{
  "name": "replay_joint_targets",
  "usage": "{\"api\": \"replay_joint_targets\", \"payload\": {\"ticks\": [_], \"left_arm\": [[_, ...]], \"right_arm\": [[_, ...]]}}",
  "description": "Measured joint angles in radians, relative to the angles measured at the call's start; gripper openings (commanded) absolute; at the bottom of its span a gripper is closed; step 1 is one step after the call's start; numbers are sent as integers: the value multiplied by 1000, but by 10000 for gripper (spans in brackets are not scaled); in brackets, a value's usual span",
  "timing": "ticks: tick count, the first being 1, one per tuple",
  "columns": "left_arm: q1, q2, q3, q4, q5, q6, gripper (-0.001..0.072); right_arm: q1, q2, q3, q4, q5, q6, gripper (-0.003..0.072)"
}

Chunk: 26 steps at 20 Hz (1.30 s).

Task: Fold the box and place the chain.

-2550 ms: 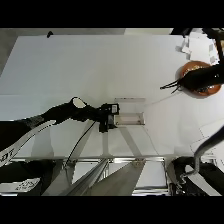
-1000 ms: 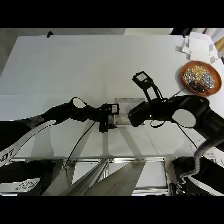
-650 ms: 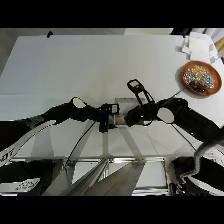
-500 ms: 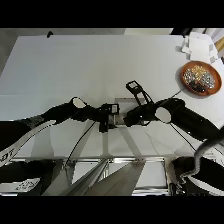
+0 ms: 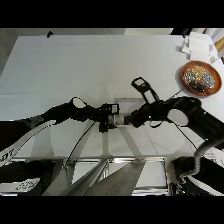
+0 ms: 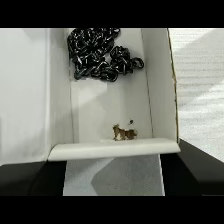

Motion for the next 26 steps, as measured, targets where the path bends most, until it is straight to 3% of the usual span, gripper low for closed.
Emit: {"api": "replay_joint_targets", "payload": {"ticks": [5,10,16,22,26], "left_arm": [[0,0,0,0,0,0,273],[0,0,0,0,0,0,273],[0,0,0,0,0,0,273],[0,0,0,0,0,0,273],[0,0,0,0,0,0,273]], "right_arm": [[-219,111,5,-105,98,32,372],[-490,79,5,-138,85,37,379],[-623,-135,105,-149,34,-5,377],[-655,-399,316,-175,82,6,376],[-719,-491,369,-186,115,34,354]]}}
